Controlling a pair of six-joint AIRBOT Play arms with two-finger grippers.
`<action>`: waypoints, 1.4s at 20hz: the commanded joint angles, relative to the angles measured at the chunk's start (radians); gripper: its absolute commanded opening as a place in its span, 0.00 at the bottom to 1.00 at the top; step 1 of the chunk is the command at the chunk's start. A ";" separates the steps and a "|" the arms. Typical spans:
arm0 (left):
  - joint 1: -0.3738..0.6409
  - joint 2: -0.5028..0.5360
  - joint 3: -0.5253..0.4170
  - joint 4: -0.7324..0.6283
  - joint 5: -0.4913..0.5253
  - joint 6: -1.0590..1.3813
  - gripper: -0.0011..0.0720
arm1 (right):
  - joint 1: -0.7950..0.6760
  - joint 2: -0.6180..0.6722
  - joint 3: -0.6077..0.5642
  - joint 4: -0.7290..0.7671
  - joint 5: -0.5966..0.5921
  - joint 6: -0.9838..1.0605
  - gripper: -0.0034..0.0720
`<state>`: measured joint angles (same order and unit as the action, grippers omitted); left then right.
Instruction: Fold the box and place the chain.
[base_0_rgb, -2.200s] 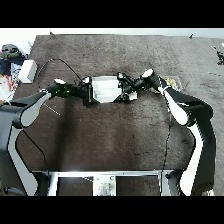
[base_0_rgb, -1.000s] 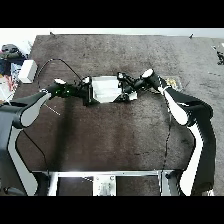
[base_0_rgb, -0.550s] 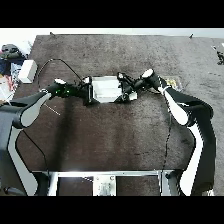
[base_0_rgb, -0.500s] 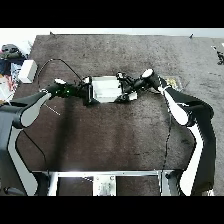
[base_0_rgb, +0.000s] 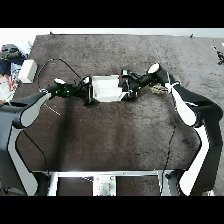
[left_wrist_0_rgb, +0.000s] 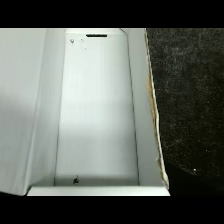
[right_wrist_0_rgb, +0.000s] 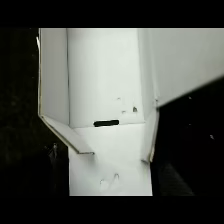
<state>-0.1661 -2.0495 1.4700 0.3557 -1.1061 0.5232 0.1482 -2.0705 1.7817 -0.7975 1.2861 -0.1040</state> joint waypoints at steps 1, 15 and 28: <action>0.001 0.000 0.001 0.002 -0.002 0.002 0.49 | -0.033 0.038 0.000 -0.004 0.060 0.005 0.99; 0.001 0.000 0.001 0.002 -0.002 0.002 0.49 | 0.045 0.111 0.000 0.244 -0.135 0.201 0.06; 0.001 0.000 0.001 0.002 -0.002 0.002 0.49 | 0.058 0.021 -0.002 0.153 -0.334 0.123 0.06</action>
<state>-0.1661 -2.0495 1.4700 0.3573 -1.1080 0.5240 0.2054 -2.0300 1.7802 -0.6159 0.9524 0.0338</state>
